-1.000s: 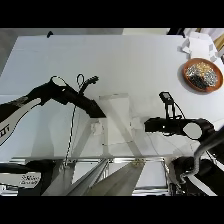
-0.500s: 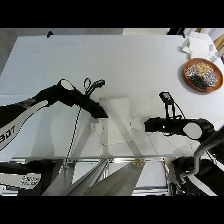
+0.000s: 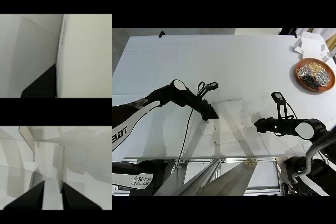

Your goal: Fold the box and place the chain.

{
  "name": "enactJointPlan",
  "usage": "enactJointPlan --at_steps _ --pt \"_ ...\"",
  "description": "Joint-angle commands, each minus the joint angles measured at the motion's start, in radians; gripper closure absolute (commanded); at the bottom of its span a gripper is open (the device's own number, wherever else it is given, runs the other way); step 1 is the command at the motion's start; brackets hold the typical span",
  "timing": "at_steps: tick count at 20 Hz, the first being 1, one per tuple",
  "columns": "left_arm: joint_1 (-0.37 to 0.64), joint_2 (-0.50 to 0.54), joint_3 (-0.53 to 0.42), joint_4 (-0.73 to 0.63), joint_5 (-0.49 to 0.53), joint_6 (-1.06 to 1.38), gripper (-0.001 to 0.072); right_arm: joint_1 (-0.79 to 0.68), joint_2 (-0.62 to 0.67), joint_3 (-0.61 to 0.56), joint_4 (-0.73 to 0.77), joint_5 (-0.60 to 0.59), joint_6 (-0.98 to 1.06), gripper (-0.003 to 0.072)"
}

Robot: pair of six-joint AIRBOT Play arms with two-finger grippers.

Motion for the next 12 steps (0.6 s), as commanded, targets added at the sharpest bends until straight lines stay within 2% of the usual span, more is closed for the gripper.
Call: enactJointPlan --at_steps 1,4,8,12 --pt "0.0 0.004 0.0 -0.004 -0.024 0.088 0.0707 0.001 0.004 0.002 0.068 0.004 -0.001 0.0382" --pt "-0.008 0.034 0.0 -0.003 -0.043 0.219 0.0707 0.001 0.032 0.037 0.067 0.066 -0.007 0.0364" --pt "-0.054 0.108 0.0 -0.003 -0.029 0.439 0.0707 0.001 0.116 0.142 -0.016 0.156 -0.008 0.0365" --pt "-0.118 0.132 0.0 -0.002 0.07 0.512 0.0707 0.001 0.207 0.171 -0.084 0.19 -0.008 0.0365"
